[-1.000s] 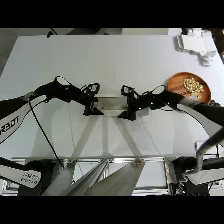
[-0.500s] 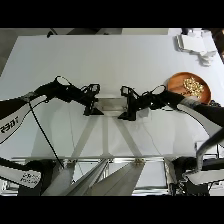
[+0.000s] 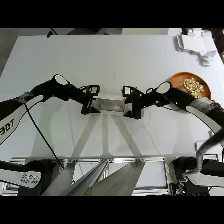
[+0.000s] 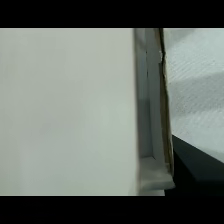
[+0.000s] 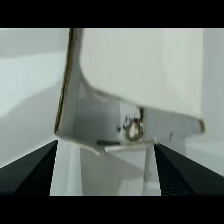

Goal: Fold the box and place the chain.

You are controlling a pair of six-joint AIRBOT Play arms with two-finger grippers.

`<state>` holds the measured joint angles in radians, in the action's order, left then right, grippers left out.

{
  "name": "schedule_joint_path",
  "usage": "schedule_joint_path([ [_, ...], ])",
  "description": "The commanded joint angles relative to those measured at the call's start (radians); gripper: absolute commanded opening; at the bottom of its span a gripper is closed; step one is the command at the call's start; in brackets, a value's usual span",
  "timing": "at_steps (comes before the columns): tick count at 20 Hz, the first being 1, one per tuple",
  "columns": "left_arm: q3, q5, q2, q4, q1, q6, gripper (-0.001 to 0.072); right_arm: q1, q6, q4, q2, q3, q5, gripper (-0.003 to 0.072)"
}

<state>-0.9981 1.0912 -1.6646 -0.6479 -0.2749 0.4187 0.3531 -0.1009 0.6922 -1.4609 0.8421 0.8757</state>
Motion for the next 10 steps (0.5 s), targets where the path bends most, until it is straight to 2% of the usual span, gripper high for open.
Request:
schedule_joint_path([
  [1, 0.0, -0.003, 0.003, -0.02, 0.001, 0.0, 0.0432, 0.0, 0.137, 0.156, 0.051, 0.001, 0.006, 0.0634],
  [2, 0.0, -0.003, 0.003, -0.02, 0.001, 0.0, 0.0432, 0.0, 0.18, 0.182, 0.064, 0.001, 0.024, 0.0527],
  [3, 0.0, -0.003, 0.003, -0.02, 0.001, 0.0, 0.0433, 0.0, 0.211, 0.196, 0.076, 0.001, 0.049, 0.0372],
  [4, 0.0, -0.003, 0.003, -0.019, 0.0, 0.0, 0.0433, 0.0, 0.237, 0.201, 0.093, 0.001, 0.088, 0.0176],
  [5, 0.0, -0.002, 0.003, -0.019, 0.0, 0.0, 0.0433, 0.0, 0.253, 0.201, 0.11, 0.001, 0.134, 0.003],
  [8, 0.0, -0.003, 0.003, -0.019, 0.0, 0.0, 0.0433, 0.0, 0.263, 0.088, 0.143, 0.001, 0.237, 0.002],
  [10, 0.0, -0.003, 0.003, -0.019, 0.0, 0.0, 0.0433, 0.001, 0.263, -0.065, 0.141, 0.001, 0.176, 0.002],
])
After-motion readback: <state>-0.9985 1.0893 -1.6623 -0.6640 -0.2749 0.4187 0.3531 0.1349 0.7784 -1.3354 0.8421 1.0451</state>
